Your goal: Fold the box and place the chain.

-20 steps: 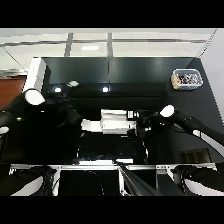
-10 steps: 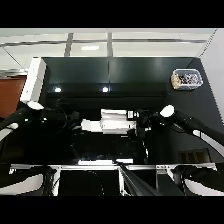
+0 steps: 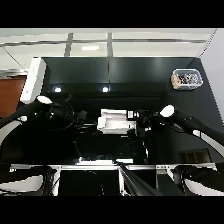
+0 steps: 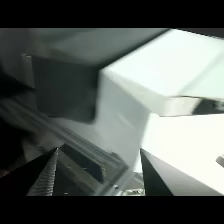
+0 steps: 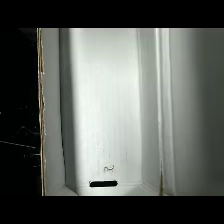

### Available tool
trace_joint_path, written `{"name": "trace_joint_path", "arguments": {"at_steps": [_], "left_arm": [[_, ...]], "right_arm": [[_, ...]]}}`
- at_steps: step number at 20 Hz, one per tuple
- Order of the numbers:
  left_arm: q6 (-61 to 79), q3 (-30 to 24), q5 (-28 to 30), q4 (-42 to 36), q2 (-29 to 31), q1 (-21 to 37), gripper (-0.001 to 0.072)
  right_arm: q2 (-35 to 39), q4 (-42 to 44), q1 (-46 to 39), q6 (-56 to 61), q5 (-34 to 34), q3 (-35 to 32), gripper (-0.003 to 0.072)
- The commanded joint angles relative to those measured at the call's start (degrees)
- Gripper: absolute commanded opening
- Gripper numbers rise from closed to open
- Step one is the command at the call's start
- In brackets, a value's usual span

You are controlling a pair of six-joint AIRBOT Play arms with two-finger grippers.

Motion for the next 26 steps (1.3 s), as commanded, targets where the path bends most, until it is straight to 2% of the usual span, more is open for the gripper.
{"name": "trace_joint_path", "arguments": {"at_steps": [1, 4, 7, 8, 11, 15, 16, 22, 26], "left_arm": [[1.1, 2.9, -3.5, -0.7, -0.2, -1.1, 0.0573], [-2.3, 5.0, -2.2, 0.6, -0.2, -5.5, 0.0567], [-10.1, 8.6, 0.5, 6.4, -0.2, -10.6, 0.0499], [-13.0, 10.0, 1.2, 7.9, -0.2, -12.3, 0.0498], [-23.8, 13.7, 3.5, 16.3, -0.2, -17.0, 0.0496], [-33.1, 17.1, 5.7, 24.8, -0.2, -21.9, 0.0431], [-35.6, 17.5, 5.8, 27.3, -0.2, -22.6, 0.0397], [-50.5, 17.7, 9.6, 40.4, -0.3, -28.3, 0.0396], [-60.2, 17.7, 9.7, 47.3, -1.2, -32.6, 0.0396]], "right_arm": [[0.0, 0.0, 0.1, 0.0, 0.0, 0.0, 0.0469], [0.0, 0.0, 0.1, 0.0, 0.0, 0.0, 0.0469], [0.0, 0.0, 0.1, 0.0, 0.0, 0.0, 0.0469], [0.0, 0.0, 0.1, 0.0, 0.0, 0.0, 0.0469], [0.0, 0.0, 0.1, 0.0, 0.0, 0.0, 0.0469], [0.0, 0.0, 0.1, 0.0, 0.0, 0.0, 0.0469], [0.0, 0.0, 0.1, 0.0, 0.0, 0.0, 0.0469], [0.0, 0.0, 0.1, 0.0, 0.0, 0.0, 0.0469], [0.0, 0.0, 0.1, 0.0, 0.0, 0.0, 0.0469]]}}
